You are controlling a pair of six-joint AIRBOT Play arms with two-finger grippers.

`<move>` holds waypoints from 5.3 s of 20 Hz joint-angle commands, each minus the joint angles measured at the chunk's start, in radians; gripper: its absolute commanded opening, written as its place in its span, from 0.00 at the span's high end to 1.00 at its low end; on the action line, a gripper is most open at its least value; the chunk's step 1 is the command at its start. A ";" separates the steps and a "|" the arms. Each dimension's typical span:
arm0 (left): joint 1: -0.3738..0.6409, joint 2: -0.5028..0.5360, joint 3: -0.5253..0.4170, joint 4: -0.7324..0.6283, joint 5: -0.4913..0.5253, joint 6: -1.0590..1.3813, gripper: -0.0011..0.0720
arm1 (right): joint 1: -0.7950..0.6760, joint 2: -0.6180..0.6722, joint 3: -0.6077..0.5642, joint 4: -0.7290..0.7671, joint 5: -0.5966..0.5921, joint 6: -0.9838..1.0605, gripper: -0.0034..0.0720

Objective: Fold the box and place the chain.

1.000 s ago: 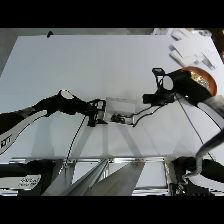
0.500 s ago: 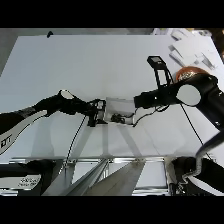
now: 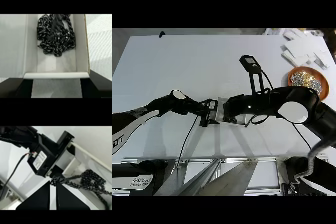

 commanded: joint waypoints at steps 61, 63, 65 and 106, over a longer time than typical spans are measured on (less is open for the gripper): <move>0.001 0.000 0.001 0.000 0.000 0.000 0.94 | -0.466 -0.264 -0.180 -0.378 0.237 -0.025 0.94; 0.001 0.000 0.001 0.000 0.000 0.000 0.94 | -0.451 -0.171 -0.180 -0.376 0.257 -0.032 0.94; 0.001 0.000 0.001 0.000 0.000 0.000 0.94 | -0.420 -0.060 -0.180 -0.336 0.267 -0.054 0.94; 0.001 0.000 0.001 0.000 0.000 0.000 0.94 | -0.284 0.076 -0.055 -0.104 0.140 -0.113 0.93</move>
